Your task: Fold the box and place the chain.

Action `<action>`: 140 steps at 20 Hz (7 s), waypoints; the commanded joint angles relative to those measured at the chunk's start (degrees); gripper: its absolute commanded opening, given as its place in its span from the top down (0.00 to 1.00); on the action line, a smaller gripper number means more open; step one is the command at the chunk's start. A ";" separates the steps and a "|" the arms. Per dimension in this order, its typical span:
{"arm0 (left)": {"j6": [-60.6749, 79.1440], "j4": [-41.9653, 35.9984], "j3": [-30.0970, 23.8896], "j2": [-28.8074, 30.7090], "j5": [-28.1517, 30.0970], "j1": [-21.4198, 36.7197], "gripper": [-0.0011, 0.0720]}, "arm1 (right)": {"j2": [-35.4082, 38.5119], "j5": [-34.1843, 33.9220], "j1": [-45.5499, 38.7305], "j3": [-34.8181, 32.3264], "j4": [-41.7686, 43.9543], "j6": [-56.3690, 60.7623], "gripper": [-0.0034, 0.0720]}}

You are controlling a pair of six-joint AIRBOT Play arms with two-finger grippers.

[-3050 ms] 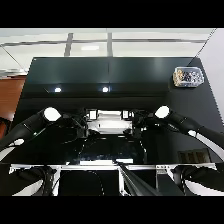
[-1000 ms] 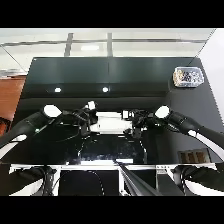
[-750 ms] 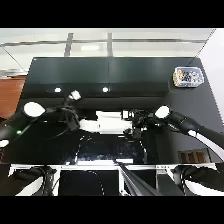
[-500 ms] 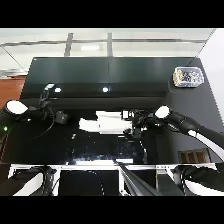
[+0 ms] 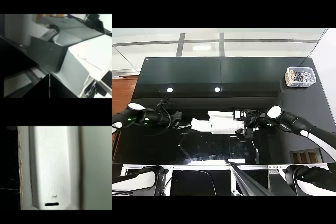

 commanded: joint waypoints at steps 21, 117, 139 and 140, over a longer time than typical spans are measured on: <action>4.66 -1.95 11.21 -4.87 -7.58 -15.47 0.32 | -0.02 0.02 0.02 0.02 0.02 0.00 0.94; -72.17 54.82 26.71 -3.72 3.54 -53.90 0.53 | -0.02 0.02 0.02 0.02 0.02 0.00 0.93; -70.64 55.71 28.74 -3.65 1.75 -53.90 0.26 | -0.02 0.02 0.02 0.02 0.02 0.00 0.93; -70.66 55.76 28.74 -3.65 1.38 -53.90 0.26 | -0.02 0.02 0.02 0.02 0.02 0.02 0.94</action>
